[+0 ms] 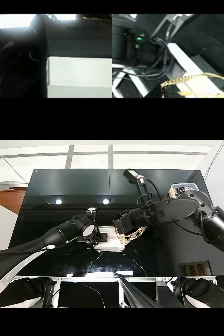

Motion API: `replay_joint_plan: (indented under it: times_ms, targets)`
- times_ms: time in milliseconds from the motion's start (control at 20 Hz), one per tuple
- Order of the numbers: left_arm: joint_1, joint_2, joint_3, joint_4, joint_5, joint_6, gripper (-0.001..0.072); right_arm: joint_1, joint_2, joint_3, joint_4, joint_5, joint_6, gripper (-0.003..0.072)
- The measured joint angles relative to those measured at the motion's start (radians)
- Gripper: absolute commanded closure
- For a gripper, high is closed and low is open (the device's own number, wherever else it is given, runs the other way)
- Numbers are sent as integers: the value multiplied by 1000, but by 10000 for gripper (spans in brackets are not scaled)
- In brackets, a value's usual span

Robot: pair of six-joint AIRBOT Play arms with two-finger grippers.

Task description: Fold the box and place the chain.

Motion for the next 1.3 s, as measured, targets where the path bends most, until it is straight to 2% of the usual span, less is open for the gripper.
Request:
replay_joint_plan:
  times_ms: [300, 500, 650, 1050, 1100, 1150, 1200, 1300]
  targets:
    - [0, 0, 0, 0, 0, 0, 678, -89, 29, -1, -53, -43, 6, 663]
    - [0, 0, 0, 0, 0, 0, 677, -153, 71, -4, -88, -142, 10, 663]
    - [0, 0, 0, 0, 0, 0, 677, -146, 82, -19, -68, -182, 10, 664]
    - [0, 0, 0, 1, -1, 0, 678, -14, 22, -51, 42, -7, 5, 662]
    - [0, 0, 0, 1, -1, 0, 677, -6, 10, -52, 46, 1, 5, 528]
    - [0, 0, 0, 1, -1, 0, 678, -2, 1, -54, 50, 6, 6, 217]
    - [0, 0, 0, 1, -1, 0, 678, -1, -5, -54, 50, 6, 5, 167]
    - [0, 0, 0, 1, -1, 0, 678, -23, -9, -55, 48, -13, 5, 168]
